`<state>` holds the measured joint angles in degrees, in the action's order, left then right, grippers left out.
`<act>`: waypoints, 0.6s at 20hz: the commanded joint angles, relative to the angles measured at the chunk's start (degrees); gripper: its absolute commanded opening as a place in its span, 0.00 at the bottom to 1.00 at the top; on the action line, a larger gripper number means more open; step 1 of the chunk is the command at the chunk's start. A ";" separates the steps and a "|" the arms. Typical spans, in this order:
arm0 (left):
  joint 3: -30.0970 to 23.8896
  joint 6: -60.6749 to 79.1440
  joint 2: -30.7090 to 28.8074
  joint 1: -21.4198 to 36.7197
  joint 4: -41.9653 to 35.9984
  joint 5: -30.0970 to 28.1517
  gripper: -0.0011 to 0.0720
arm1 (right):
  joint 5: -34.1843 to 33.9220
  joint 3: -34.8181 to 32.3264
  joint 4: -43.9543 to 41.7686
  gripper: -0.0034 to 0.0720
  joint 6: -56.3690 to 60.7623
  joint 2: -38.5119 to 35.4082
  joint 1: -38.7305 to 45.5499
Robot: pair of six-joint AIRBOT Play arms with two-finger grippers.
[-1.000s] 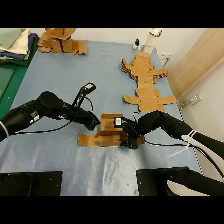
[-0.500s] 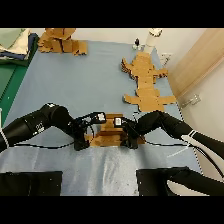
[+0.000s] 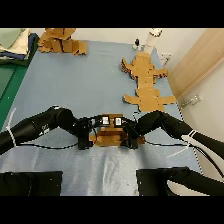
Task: Fold the box.
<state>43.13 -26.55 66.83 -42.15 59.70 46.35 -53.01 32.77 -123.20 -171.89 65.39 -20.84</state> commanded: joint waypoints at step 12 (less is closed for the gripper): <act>-3.32 16.09 2.93 2.10 -17.70 -5.38 0.39 | 0.02 0.00 -0.02 0.73 0.00 0.00 0.02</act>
<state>39.92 -11.97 68.90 -40.12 44.16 41.45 -52.99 32.77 -123.20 -171.92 65.39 -20.84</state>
